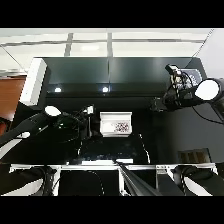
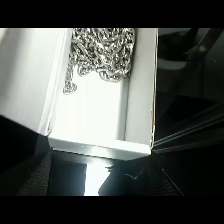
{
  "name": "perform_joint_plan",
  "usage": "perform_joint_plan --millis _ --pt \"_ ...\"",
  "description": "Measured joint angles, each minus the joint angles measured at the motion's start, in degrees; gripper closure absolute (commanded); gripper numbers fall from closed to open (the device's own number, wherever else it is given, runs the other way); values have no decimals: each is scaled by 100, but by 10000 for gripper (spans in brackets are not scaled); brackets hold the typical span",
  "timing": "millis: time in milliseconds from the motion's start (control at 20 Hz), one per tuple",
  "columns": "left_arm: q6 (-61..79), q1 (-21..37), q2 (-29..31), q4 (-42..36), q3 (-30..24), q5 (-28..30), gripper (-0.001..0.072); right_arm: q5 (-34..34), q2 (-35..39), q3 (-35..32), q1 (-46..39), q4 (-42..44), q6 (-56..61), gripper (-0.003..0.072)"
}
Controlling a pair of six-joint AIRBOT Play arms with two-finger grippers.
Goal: Fold the box and place the chain.
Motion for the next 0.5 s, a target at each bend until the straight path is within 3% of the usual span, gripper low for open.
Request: perform_joint_plan --millis 500 --pt "109 -52 -243 -245 264 46 2 -72 0 0 0 0 -22 301"
